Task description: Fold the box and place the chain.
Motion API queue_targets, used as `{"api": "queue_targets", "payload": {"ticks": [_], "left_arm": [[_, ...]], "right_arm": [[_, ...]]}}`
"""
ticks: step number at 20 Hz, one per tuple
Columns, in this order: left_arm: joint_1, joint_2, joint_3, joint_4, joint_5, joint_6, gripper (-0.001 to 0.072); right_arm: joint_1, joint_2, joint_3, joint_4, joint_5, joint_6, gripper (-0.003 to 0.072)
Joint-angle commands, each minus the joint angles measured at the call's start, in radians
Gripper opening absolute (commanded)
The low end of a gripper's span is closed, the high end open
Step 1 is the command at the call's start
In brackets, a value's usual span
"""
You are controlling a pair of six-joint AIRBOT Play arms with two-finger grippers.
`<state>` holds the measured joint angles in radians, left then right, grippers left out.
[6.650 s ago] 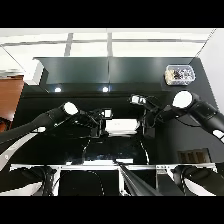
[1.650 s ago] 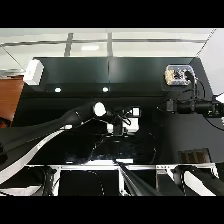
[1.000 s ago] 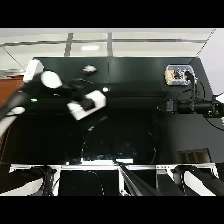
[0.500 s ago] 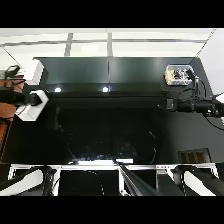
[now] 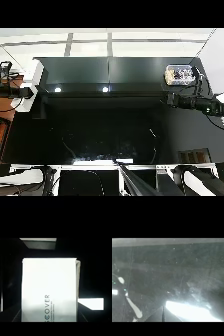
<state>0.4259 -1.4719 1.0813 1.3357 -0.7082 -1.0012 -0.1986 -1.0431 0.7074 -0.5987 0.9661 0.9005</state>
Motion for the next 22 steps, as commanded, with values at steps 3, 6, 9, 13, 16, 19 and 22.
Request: {"api": "queue_targets", "payload": {"ticks": [3, 6, 9, 13, 16, 19, 22], "left_arm": [[-0.013, -0.088, 0.023, -0.005, 0.154, 0.007, 0.0291], [-0.013, -0.117, 0.044, -0.010, 0.153, 0.006, 0.0292], [-0.014, -0.111, 0.082, 0.028, 0.153, 0.002, 0.0636], [-0.016, -0.088, 0.252, 0.036, -0.066, -0.008, 0.0714], [-0.017, -0.087, 0.431, 0.036, -0.341, -0.166, 0.0712], [-0.016, -0.085, 0.595, 0.014, -0.617, -0.473, 0.0080], [-0.051, 0.015, 0.552, -0.273, -0.661, -0.364, 0.0023]], "right_arm": [[0.002, 0.000, 0.001, 0.000, -0.010, 0.002, 0.0016], [0.002, 0.000, 0.001, 0.000, -0.010, 0.002, 0.0015], [0.002, 0.000, 0.001, 0.000, 0.001, 0.002, 0.0016], [0.002, 0.000, 0.001, -0.005, 0.035, 0.001, 0.0016], [0.002, 0.000, 0.001, -0.005, 0.079, 0.001, 0.0016], [0.002, 0.001, 0.001, -0.005, 0.134, -0.009, 0.0015], [0.003, 0.001, 0.001, -0.005, 0.216, -0.023, 0.0015]]}}
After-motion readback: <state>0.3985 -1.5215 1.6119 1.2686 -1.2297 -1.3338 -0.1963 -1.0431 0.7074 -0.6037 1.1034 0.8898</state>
